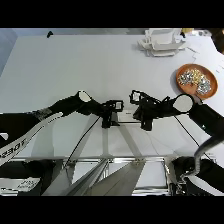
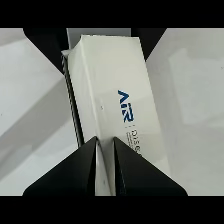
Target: Fold the box and place the chain.
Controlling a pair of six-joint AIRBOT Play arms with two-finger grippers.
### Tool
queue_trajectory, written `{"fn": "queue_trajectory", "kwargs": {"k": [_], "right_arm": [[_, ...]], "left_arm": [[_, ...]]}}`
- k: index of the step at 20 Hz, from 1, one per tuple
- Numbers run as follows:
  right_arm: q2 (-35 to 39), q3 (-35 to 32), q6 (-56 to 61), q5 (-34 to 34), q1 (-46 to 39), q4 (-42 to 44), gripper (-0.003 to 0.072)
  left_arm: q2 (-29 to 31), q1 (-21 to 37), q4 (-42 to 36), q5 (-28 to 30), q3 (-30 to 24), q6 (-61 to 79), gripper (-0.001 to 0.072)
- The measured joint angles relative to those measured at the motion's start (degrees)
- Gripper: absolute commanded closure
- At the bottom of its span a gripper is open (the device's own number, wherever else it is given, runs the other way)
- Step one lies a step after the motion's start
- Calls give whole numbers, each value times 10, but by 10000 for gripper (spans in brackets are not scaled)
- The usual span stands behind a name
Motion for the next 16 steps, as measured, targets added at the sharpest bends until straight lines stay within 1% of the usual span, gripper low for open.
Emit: {"fn": "queue_trajectory", "kwargs": {"k": [3, 4, 10, 12, 13, 16], "right_arm": [[0, -9, 0, -2, 0, 5, 538], [0, -11, 0, -2, 0, 6, 513], [0, -16, -2, 0, 0, 5, 498], [4, -16, -2, 5, 0, 1, 413], [8, -16, -2, 9, 0, -2, 390], [29, -16, -2, 13, 0, 2, 386]], "left_arm": [[0, 0, 0, 0, 0, 1, 679], [0, 0, 0, 0, 0, 1, 679], [0, 0, 0, -2, 0, 1, 679], [0, 0, 1, -3, 0, 1, 679], [0, 0, 1, -4, 0, 1, 679], [0, 0, 1, -3, 0, 1, 679]]}}
